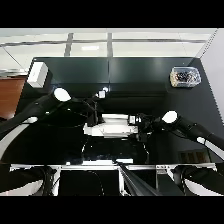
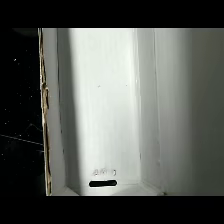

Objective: Fold the box and place the chain.

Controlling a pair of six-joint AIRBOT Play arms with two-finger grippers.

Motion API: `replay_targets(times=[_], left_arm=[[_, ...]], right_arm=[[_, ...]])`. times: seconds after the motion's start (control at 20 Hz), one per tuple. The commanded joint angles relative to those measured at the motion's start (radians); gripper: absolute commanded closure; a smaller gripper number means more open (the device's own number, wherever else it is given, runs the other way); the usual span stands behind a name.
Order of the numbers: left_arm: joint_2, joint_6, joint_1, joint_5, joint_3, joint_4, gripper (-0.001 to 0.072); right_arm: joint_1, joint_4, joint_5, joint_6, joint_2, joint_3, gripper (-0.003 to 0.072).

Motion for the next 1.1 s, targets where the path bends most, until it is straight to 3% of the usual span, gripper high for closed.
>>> replay_targets(times=[0.0,0.05,0.1,0.15,0.2,0.3,0.4,0.5,0.65,0.75,0.9,1.05], left_arm=[[0.125,-0.288,0.074,-0.131,0.0,0.166,0.013],[0.143,-0.369,0.096,-0.212,0.0,0.174,0.0155],[0.148,-0.459,0.114,-0.308,0.0,0.17,0.0255],[0.142,-0.533,0.118,-0.389,-0.004,0.164,0.0432],[0.134,-0.588,0.113,-0.449,-0.018,0.143,0.0684],[0.119,-0.597,0.08,-0.457,-0.077,-0.002,0.0685],[0.103,-0.55,0.026,-0.354,-0.133,-0.216,0.0685],[0.089,-0.407,-0.018,-0.192,-0.142,-0.328,0.0686],[0.06,-0.398,-0.021,0.14,-0.142,-0.468,0.0686],[0.034,-0.401,-0.021,0.252,-0.143,-0.466,0.0687],[-0.014,-0.406,-0.022,0.264,-0.143,-0.391,0.0686],[-0.068,-0.484,-0.023,0.184,-0.143,-0.295,0.0687]], right_arm=[[0.001,-0.004,0.001,0.001,0.0,0.001,0.0287],[0.001,-0.006,0.001,0.001,0.0,0.001,0.0473],[0.001,-0.006,0.001,0.001,0.0,0.001,0.057],[0.001,-0.006,0.001,0.001,0.0,0.001,0.0559],[0.001,-0.006,0.001,0.001,0.0,0.001,0.0558],[0.001,-0.007,0.001,0.001,0.0,0.001,0.0559],[0.001,-0.006,-0.002,0.001,0.0,0.001,0.0558],[0.001,-0.006,-0.002,0.001,0.0,0.001,0.0559],[0.001,-0.006,-0.002,0.001,0.0,0.001,0.0559],[0.001,-0.006,-0.002,0.001,0.0,0.001,0.0559],[0.001,-0.006,-0.002,0.001,0.0,0.001,0.0559],[0.001,-0.006,-0.002,0.001,0.0,0.001,0.0559]])
